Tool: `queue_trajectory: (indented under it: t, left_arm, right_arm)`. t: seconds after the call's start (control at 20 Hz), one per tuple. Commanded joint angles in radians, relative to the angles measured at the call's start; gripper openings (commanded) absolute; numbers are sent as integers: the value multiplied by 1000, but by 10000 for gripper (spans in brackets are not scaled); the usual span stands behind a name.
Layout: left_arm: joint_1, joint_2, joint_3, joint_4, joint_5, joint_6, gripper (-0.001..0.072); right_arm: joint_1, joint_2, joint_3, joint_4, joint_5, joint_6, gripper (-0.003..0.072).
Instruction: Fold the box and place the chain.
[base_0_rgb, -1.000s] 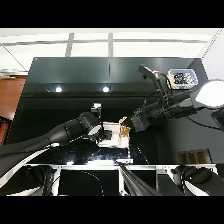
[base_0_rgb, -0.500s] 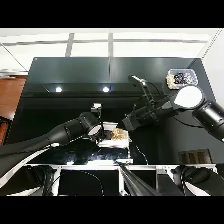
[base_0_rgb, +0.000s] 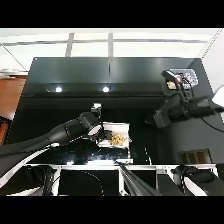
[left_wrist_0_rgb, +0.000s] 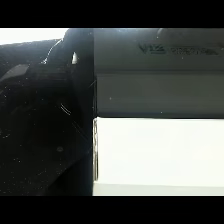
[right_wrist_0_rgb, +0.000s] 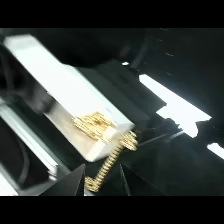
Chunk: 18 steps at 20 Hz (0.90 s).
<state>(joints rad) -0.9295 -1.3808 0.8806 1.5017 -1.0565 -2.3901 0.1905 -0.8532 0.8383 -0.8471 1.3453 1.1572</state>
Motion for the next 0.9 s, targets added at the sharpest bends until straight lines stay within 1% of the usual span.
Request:
queue_trajectory:
  t: [0.0,0.05,0.1,0.15,0.25,0.4,0.45,0.5,0.6,0.75,0.85]
  left_arm:
    - [0,0,0,0,0,0,31]
    - [0,0,0,0,1,0,31]
    - [0,0,0,0,0,0,30]
    - [0,0,0,0,0,0,31]
    - [0,0,0,0,0,0,31]
    - [0,0,0,0,0,0,31]
    - [0,0,0,0,1,0,31]
    - [0,0,0,0,1,0,31]
    - [0,0,0,0,0,0,30]
    - [0,0,0,0,0,0,31]
    - [0,0,0,0,0,0,31]
  right_arm:
    - [-56,107,-214,-24,-136,-159,266]
    - [-43,104,-284,-17,-203,-163,269]
    - [-16,101,-348,-19,-281,-182,526]
    - [16,101,-397,-19,-348,-247,705]
    - [100,97,-472,-19,-450,-412,707]
    - [246,91,-531,-18,-553,-783,706]
    - [280,73,-533,-15,-583,-843,706]
    - [304,48,-533,7,-618,-847,705]
    - [342,-3,-533,71,-674,-937,698]
    - [373,-69,-533,231,-687,-1160,697]
    - [377,-106,-533,284,-718,-1238,696]
